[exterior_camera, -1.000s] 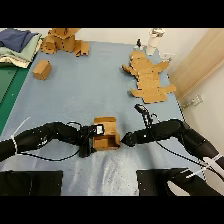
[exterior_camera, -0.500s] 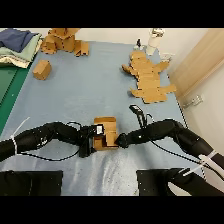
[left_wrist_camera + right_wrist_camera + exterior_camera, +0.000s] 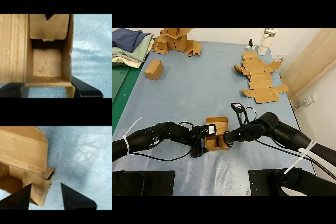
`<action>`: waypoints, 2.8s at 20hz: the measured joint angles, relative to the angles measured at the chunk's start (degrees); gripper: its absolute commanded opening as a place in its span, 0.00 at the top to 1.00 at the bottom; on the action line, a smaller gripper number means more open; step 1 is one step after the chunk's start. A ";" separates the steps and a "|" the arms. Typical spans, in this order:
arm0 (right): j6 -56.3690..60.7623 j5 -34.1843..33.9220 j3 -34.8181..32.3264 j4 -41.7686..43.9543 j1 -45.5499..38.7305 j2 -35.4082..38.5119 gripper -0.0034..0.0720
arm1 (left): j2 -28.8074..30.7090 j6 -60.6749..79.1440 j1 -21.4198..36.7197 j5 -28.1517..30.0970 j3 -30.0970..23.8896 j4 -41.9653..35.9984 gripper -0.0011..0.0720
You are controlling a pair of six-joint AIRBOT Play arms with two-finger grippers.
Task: Fold the box.
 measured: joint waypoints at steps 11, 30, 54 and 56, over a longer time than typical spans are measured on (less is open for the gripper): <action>23.34 -9.84 12.90 -12.81 11.41 -17.03 0.38 | 0.00 0.00 0.00 0.00 0.00 0.00 0.18; 29.24 -18.82 16.20 -17.38 14.23 -16.39 0.37 | 0.00 -0.02 0.00 0.00 0.00 0.04 0.17; -4.57 -13.09 9.07 5.29 -12.59 -2.93 0.23 | 0.00 0.02 0.00 0.00 0.00 0.17 0.18; -3.23 -12.22 8.37 6.91 -9.33 -2.16 0.23 | 0.00 0.02 0.00 0.00 0.00 0.17 0.18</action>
